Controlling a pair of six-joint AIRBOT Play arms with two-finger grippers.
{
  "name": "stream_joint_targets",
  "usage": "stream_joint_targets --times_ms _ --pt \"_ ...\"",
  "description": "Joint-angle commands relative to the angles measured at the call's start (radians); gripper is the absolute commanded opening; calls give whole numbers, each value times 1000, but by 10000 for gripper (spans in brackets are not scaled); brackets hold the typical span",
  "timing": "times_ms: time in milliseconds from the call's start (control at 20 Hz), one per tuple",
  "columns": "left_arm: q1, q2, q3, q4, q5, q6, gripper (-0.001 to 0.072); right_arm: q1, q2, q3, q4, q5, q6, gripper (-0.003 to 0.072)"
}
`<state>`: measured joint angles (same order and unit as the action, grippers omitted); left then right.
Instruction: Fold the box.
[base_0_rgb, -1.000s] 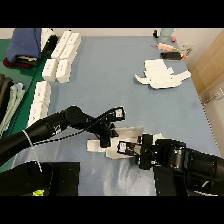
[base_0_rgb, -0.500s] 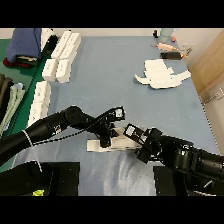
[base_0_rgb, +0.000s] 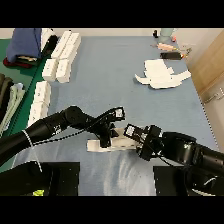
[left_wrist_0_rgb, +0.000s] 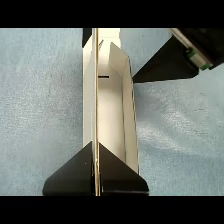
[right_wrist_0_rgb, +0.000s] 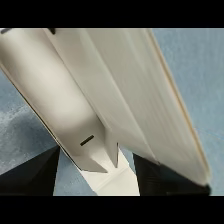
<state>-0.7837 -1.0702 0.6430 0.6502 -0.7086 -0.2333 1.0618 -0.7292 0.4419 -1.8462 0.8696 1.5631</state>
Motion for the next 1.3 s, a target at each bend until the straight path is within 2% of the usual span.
stream_joint_targets --times_ms 0,150,250,450,600,800,1000,1250 --pt "0 0 0 0 0 0 16 -186 1 -5 370 -64 -524 720" --pt "0 0 0 0 0 0 17 -434 -2 -5 755 22 -1038 720" --pt "0 0 0 0 0 0 17 -544 -16 -5 876 63 -1262 720" --pt "0 0 0 0 0 0 17 -614 -80 -5 871 64 -1298 720" --pt "0 0 0 0 1 0 17 -614 -68 -5 850 91 -1191 720" --pt "0 0 0 0 1 0 17 -613 -58 -5 837 122 -1183 708" --pt "0 0 0 0 0 0 17 -621 -119 -5 855 121 -1291 709" --pt "0 0 0 0 0 0 17 -709 -208 -5 999 119 -1505 708"
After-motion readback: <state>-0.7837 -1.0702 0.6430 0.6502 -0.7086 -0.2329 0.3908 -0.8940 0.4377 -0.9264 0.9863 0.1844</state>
